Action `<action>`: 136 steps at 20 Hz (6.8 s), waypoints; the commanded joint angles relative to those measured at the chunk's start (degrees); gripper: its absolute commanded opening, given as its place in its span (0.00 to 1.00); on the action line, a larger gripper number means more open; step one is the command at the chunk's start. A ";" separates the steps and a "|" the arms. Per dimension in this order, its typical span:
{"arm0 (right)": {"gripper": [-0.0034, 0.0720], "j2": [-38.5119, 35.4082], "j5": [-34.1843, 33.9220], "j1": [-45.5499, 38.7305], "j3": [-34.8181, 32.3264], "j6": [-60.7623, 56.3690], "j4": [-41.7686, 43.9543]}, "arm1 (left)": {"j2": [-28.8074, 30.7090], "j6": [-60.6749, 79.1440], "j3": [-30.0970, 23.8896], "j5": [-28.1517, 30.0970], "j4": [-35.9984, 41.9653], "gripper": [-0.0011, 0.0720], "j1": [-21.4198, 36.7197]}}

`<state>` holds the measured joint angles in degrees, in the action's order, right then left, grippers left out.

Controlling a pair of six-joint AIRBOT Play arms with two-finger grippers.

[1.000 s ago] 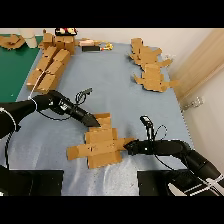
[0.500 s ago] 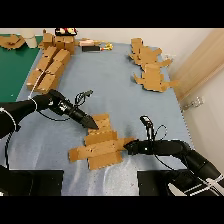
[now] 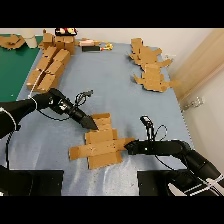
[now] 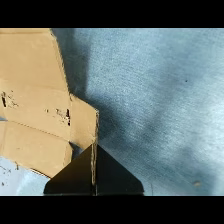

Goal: Fold the box.

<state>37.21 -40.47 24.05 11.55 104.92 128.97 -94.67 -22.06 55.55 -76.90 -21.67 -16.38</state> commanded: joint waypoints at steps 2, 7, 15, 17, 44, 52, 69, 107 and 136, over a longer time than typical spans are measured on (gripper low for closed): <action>0.05 -0.02 0.04 0.00 0.02 -0.13 -0.17 | 0.02 1.29 0.11 0.15 -0.11 0.21 0.04; 0.05 -0.02 0.87 0.00 0.04 -0.13 -0.17 | 0.00 2.16 0.11 0.46 -0.04 0.03 -0.44; 0.27 -0.33 0.35 -0.63 3.65 -10.56 -10.69 | 1.27 3.08 2.25 4.48 4.66 0.03 -1.36; 0.27 -1.09 -1.25 -0.79 8.70 -17.94 -21.42 | 3.43 5.14 2.21 6.21 3.89 0.03 -3.23; 0.11 -5.38 -16.70 -5.42 25.49 -33.62 -38.51 | 19.76 24.17 -10.84 23.56 -0.98 0.03 -17.22; 0.07 -5.38 -15.91 -5.38 25.49 -33.99 -38.45 | 20.57 23.58 -14.67 24.65 -1.05 0.03 -17.25; 0.07 -4.35 -13.94 -5.38 25.11 -33.97 -38.49 | 29.86 26.56 -24.83 37.75 -1.01 0.03 -24.72; 0.05 -4.44 -12.35 -4.92 24.72 -29.57 -35.19 | 38.23 28.70 -29.31 52.43 -1.73 0.03 -33.53; 0.68 6.12 -12.92 77.31 6.58 -54.97 -74.58 | 38.23 28.70 -29.29 52.63 -1.70 0.03 -33.53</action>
<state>38.87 -54.76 100.16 18.52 50.41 58.46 -56.40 6.61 26.26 -24.18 -23.38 -49.89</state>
